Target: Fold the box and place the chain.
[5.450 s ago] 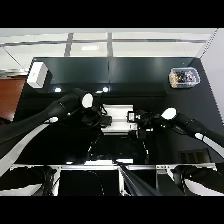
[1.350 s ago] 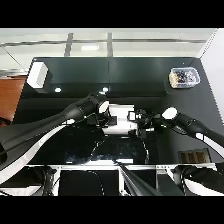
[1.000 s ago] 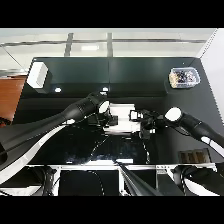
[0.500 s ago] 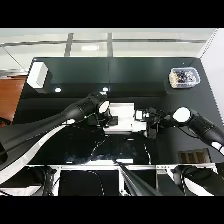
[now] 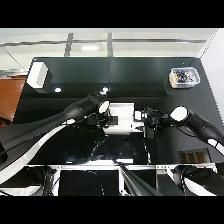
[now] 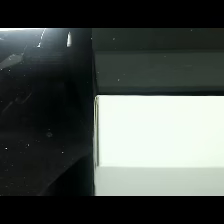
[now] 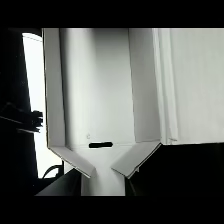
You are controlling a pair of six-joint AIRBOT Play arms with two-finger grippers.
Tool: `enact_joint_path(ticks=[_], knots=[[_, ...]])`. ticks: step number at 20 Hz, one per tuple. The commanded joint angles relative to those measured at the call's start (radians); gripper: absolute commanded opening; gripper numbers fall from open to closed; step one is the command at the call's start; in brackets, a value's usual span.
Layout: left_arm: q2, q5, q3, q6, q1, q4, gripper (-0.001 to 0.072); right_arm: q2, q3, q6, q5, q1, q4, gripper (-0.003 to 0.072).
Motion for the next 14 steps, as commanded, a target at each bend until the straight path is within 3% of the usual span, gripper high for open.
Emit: enact_joint_path(ticks=[1, 7, 14], knots=[[0.0, 0.001, 0.0, 0.0, 0.0, 0.0, 0.0024, -0.009, 0.0, -0.019, 0.019, -0.001, 0.045, 0.0118], [0.0, 0.001, 0.0, 0.0, 0.0, 0.0, 0.0024, -0.058, 0.0, -0.052, 0.024, 0.013, 0.227, 0.0119], [0.0, 0.001, 0.0, 0.0, 0.0, 0.0, 0.0024, -0.109, 0.0, -0.063, -0.026, 0.063, 0.271, 0.0126]])
